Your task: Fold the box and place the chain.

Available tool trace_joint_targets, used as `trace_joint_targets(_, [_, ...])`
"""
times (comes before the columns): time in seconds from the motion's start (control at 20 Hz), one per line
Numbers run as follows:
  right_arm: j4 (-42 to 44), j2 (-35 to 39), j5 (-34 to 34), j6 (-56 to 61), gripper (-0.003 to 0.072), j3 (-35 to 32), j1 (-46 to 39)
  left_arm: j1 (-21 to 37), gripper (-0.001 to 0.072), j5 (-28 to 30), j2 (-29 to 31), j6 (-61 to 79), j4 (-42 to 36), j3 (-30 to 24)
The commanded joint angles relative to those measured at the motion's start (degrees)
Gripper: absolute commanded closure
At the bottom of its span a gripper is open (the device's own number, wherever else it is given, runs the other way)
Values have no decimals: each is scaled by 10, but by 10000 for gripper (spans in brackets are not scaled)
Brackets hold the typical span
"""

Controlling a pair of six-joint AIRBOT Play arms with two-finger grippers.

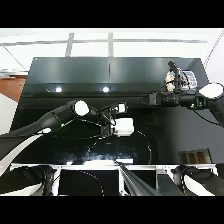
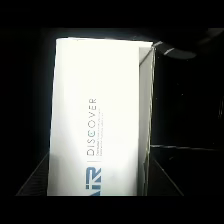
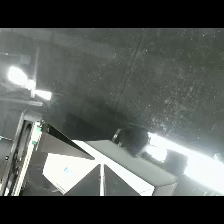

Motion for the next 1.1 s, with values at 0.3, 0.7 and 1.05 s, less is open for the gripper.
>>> trace_joint_targets(0.3, [0,0,-4,0,654,0,0,-24,4,46,-22,86,-92,0])
trace_joint_targets(0.7, [0,0,-12,1,654,0,0,-36,5,83,-50,85,-95,0])
trace_joint_targets(1.05, [-44,0,-65,49,653,0,-11,-37,50,82,-50,85,-95,0])
